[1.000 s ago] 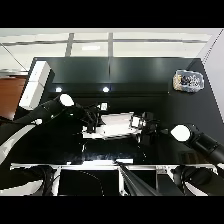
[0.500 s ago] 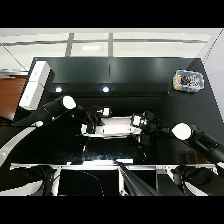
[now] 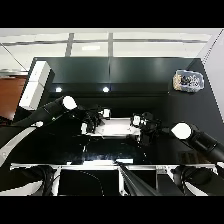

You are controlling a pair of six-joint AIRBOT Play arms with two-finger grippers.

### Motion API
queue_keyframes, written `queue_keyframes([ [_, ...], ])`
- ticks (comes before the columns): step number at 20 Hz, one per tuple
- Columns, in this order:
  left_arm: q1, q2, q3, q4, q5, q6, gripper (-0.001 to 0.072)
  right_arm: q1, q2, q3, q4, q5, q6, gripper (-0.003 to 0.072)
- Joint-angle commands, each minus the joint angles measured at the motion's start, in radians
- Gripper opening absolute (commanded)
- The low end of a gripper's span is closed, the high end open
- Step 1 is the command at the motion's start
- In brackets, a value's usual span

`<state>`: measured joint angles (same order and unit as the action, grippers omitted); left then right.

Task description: Fold the box and place the chain.

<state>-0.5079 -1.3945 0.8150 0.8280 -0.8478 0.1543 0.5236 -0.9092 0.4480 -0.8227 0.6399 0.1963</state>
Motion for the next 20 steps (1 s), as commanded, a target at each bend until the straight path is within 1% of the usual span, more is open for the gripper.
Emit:
queue_keyframes([
  [1, 0.000, 0.001, 0.000, 0.001, 0.003, 0.002, 0.0027, -0.001, -0.024, 0.000, 0.006, 0.003, -0.024, 0.0709],
  [6, 0.000, 0.001, 0.000, -0.001, 0.003, -0.001, 0.0027, -0.001, -0.052, 0.001, 0.047, -0.065, -0.046, 0.0709],
  [10, 0.000, 0.001, 0.000, -0.002, 0.003, -0.001, 0.0028, -0.005, -0.053, 0.001, 0.067, -0.053, -0.048, 0.0709],
  [15, 0.000, 0.001, 0.000, -0.002, 0.003, -0.001, 0.0027, -0.063, -0.053, 0.001, 0.070, -0.010, -0.047, 0.0709],
  [20, 0.000, 0.006, 0.000, -0.002, 0.003, -0.001, 0.0027, -0.061, -0.053, 0.001, 0.082, -0.008, -0.048, 0.0709],
])
